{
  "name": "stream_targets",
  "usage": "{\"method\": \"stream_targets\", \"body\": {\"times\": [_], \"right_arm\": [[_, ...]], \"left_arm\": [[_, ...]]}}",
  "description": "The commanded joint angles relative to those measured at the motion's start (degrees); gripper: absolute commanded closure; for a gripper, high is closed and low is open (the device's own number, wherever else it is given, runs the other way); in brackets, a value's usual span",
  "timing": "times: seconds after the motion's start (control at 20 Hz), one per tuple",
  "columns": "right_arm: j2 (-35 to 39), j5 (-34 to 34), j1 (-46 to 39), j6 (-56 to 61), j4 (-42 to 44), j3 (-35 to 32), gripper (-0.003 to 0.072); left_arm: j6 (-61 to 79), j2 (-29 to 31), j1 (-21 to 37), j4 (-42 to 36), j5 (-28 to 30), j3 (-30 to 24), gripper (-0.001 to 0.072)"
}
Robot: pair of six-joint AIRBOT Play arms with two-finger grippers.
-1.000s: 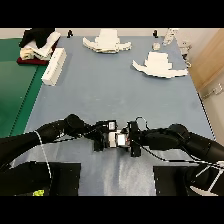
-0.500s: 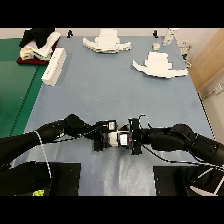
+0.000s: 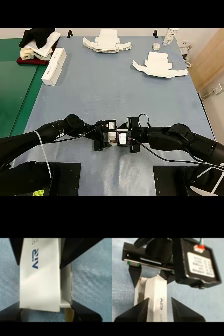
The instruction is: Fold the box.
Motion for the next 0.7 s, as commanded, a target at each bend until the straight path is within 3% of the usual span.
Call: {"method": "stream_targets", "body": {"times": [0.0,0.55,0.65], "right_arm": [[-1.22,0.04,0.00,0.02,1.55,0.02,0.0289],[-1.16,-5.09,0.11,0.02,4.00,-0.02,0.0283],[-1.09,-5.09,0.11,0.02,4.13,-0.02,0.0221]], "left_arm": [[0.04,0.00,-0.02,0.04,-0.11,-0.02,0.0247],[0.07,0.00,-0.02,0.04,-0.13,-0.02,0.0247],[0.07,0.00,-0.02,0.04,-0.11,-0.02,0.0247]]}}
